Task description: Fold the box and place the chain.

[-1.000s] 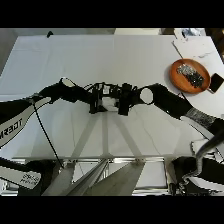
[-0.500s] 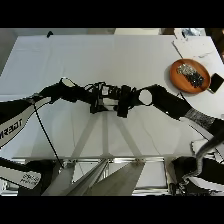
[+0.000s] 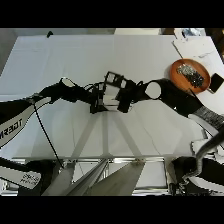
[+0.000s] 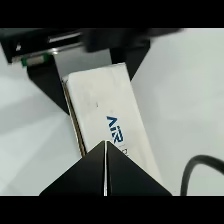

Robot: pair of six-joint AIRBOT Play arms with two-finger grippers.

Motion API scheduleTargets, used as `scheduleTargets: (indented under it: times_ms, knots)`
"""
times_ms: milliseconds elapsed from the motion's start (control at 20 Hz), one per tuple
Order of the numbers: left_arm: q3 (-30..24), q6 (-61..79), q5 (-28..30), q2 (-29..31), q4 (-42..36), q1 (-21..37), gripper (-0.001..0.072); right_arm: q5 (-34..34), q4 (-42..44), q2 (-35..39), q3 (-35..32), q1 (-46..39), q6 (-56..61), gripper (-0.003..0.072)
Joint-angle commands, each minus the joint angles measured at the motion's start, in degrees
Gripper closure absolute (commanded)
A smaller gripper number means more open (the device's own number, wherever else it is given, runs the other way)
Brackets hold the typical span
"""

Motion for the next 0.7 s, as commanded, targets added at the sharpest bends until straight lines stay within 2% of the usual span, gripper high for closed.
scheduleTargets:
  times_ms: [0,200,400,650]
  knots:
    - [0.02,-0.02,0.02,0.00,0.02,0.00,0.0556,1.36,15.93,-2.75,0.46,-3.65,9.07,0.0673]
    - [0.02,-0.02,0.02,0.00,0.00,0.00,0.0556,3.58,29.94,-9.46,0.46,-4.20,8.96,0.0673]
    - [0.02,-0.02,0.02,0.00,0.02,0.00,0.0556,7.06,28.00,-14.67,0.44,-3.50,9.03,0.0672]
    - [0.02,-0.02,0.02,0.00,0.02,0.00,0.0556,8.22,25.68,-15.21,0.46,-3.52,9.01,0.0672]
